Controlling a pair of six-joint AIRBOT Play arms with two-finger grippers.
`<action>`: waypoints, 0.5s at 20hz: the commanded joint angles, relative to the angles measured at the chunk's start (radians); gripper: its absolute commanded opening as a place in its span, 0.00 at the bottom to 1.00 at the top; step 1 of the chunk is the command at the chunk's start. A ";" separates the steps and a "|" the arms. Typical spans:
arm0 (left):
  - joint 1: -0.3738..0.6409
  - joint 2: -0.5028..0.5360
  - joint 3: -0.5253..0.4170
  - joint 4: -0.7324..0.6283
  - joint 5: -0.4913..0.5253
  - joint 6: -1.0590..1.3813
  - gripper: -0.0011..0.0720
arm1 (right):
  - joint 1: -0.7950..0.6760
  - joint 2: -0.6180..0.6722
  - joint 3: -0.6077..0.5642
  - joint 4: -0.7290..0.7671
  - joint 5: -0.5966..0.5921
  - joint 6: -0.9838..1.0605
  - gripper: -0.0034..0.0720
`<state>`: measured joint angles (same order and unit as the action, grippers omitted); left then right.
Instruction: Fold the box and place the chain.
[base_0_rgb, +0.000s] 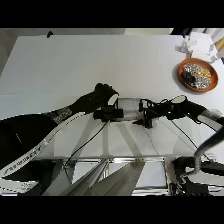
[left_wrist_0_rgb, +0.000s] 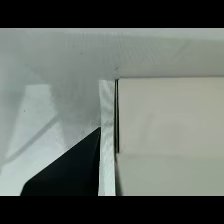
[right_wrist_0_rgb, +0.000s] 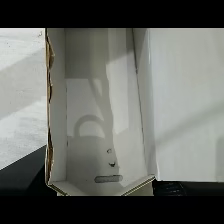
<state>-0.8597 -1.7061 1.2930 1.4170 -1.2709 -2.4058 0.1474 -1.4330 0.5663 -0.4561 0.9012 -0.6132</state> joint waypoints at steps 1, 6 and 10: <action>0.009 0.014 0.002 0.006 0.003 0.001 0.26 | 0.001 0.000 0.000 0.000 0.000 0.002 0.59; 0.012 0.013 0.001 0.005 0.019 0.000 0.02 | 0.001 0.001 0.000 0.000 0.000 0.002 0.59; 0.011 0.010 0.001 0.005 0.021 0.001 0.03 | 0.001 0.000 0.000 0.000 0.000 0.002 0.59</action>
<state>-0.8490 -1.6947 1.2930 1.4204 -1.2556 -2.4046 0.1482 -1.4334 0.5659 -0.4538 0.8986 -0.6098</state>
